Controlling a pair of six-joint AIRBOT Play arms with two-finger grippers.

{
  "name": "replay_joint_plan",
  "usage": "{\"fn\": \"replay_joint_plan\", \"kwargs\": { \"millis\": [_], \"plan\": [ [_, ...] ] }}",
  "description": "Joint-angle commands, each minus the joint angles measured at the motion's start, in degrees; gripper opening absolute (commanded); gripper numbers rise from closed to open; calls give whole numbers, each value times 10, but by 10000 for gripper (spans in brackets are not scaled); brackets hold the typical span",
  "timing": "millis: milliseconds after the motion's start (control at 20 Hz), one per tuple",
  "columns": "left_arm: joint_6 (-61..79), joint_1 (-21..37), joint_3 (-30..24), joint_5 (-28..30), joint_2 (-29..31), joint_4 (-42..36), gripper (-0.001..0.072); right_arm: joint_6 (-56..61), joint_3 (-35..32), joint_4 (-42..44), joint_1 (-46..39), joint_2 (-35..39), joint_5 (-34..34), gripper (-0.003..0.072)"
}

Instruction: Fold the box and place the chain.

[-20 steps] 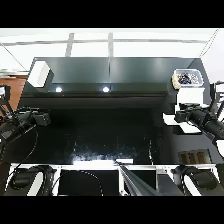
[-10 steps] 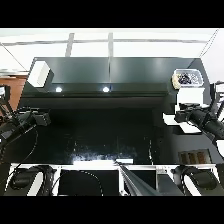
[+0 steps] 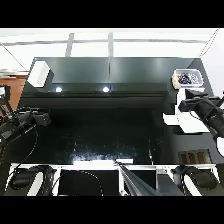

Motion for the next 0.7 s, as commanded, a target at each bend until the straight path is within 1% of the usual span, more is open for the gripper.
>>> {"fn": "replay_joint_plan", "kwargs": {
  "millis": [0, 100, 150, 250, 300, 350, 400, 500, 650],
  "plan": [
    [-2, 0, 0, 31, 0, -19, 30, 26, 10, -49, -97, -72, -45, 18],
    [-3, 0, 0, 50, 1, -21, 30, 122, 52, -28, -223, -161, 22, 18],
    [-3, 0, 0, 53, 1, -27, 30, 139, 90, -11, -286, -211, 76, 18],
    [-3, 0, 0, 69, 1, -39, 30, 124, 182, -3, -380, -311, 189, 34],
    [-3, 0, 0, 76, 1, -39, 30, 110, 232, -4, -416, -362, 247, 181],
    [-3, 0, 0, 76, 1, -38, 30, 97, 274, -4, -442, -407, 297, 546],
    [-3, 0, 0, 76, 1, -38, 30, 69, 317, -5, -464, -450, 354, 720],
    [-3, 0, 0, 76, 1, -38, 30, 33, 386, -5, -492, -515, 433, 720],
    [-3, 0, 0, 76, 1, -38, 30, 20, 476, -19, -527, -589, 507, 720]
  ]
}}
